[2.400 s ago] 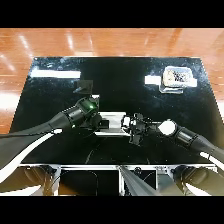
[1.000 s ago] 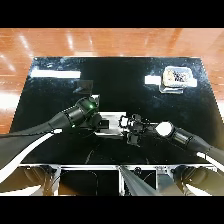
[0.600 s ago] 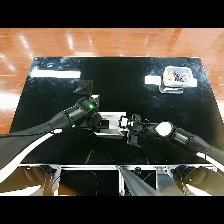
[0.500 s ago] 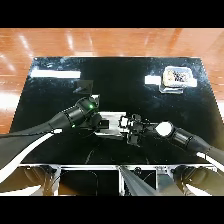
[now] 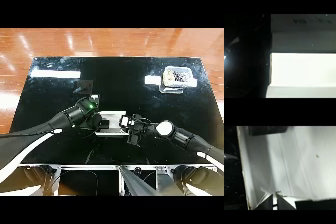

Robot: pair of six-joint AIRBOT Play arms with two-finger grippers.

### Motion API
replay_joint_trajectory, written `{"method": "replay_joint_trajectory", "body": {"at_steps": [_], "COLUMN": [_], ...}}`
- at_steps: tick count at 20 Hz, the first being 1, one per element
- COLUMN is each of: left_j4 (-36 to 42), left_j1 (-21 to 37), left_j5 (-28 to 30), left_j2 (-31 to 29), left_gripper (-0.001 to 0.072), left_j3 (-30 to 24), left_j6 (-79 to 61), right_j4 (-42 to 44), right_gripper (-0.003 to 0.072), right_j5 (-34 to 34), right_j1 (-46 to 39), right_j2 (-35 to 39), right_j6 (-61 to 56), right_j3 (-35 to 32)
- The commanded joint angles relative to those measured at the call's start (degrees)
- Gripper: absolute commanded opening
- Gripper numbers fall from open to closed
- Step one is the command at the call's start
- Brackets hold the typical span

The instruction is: Fold the box and place the chain.

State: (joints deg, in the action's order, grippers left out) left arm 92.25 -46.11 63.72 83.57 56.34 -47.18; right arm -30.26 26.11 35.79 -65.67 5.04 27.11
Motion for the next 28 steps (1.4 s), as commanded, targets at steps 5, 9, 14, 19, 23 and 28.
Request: {"method": "replay_joint_trajectory", "body": {"at_steps": [5, 9, 14, 19, 23, 28], "left_j4": [-0.02, -0.04, -0.04, -0.11, -0.24, -0.20], "left_j1": [-0.02, -0.02, -0.02, -0.02, 0.00, -0.02], "left_j5": [0.13, 0.13, 0.13, 0.13, 0.11, 0.11], "left_j2": [0.02, 0.02, 0.02, 0.02, 0.02, 0.02], "left_gripper": [0.0023, 0.0024, 0.0023, 0.0023, 0.0024, 0.0024], "left_j3": [0.02, 0.02, 0.02, 0.02, 0.02, 0.02], "left_j6": [-0.42, -0.74, -1.31, -2.58, -2.78, -2.78], "right_j4": [-1.97, -3.82, -3.85, -3.63, -4.76, -13.29], "right_gripper": [0.0070, 0.0070, 0.0069, 0.0023, 0.0031, 0.0031], "right_j5": [11.10, 18.93, 34.01, 41.86, 37.59, 35.89], "right_j1": [-10.91, -19.06, -29.44, -33.31, -35.39, -44.89], "right_j2": [3.17, 6.25, 7.13, 7.56, 7.65, 7.65], "right_j6": [-11.39, -18.25, -23.76, -23.71, -45.31, -65.09], "right_j3": [0.02, 0.02, 0.02, 0.04, 0.98, 0.96]}}
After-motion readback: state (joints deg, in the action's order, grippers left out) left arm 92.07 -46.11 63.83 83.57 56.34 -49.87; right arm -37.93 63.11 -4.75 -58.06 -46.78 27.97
